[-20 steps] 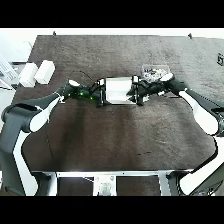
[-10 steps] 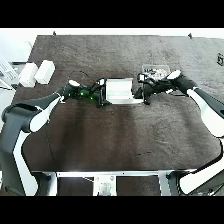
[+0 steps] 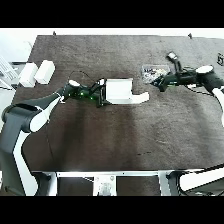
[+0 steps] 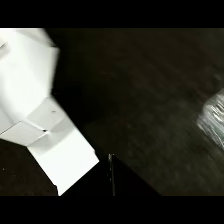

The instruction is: Fold the box and place the chain.

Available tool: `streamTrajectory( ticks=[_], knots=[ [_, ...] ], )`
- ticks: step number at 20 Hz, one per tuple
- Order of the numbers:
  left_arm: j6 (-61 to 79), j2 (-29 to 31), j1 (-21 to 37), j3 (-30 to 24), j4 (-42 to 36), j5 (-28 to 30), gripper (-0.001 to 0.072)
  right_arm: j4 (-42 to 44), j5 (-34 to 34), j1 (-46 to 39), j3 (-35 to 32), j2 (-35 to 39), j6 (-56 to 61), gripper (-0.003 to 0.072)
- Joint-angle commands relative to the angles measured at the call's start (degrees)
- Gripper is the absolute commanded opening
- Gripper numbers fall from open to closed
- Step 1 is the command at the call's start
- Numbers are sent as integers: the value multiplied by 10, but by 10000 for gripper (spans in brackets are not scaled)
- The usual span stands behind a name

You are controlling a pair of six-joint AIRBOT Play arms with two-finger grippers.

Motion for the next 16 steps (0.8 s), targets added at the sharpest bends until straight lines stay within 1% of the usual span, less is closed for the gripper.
streamTrajectory(
  ticks=[1, 3, 7, 10, 16],
  knots=[
    [0, 0, 0, 0, 0, 0, 471, -6, -7, -57, -7, -2, 182, 7],
    [0, 0, 0, 0, 0, 0, 471, -28, -7, -62, -18, -12, 236, 7],
    [0, 0, 0, 0, 0, 0, 471, -27, -7, -35, -27, -63, 286, 7],
    [0, 0, 0, 0, 0, 0, 471, -27, -7, 6, -27, -98, 305, 7],
    [0, 0, 0, 0, 0, 0, 471, -28, -7, 99, -23, -110, 332, 7]
  ],
)
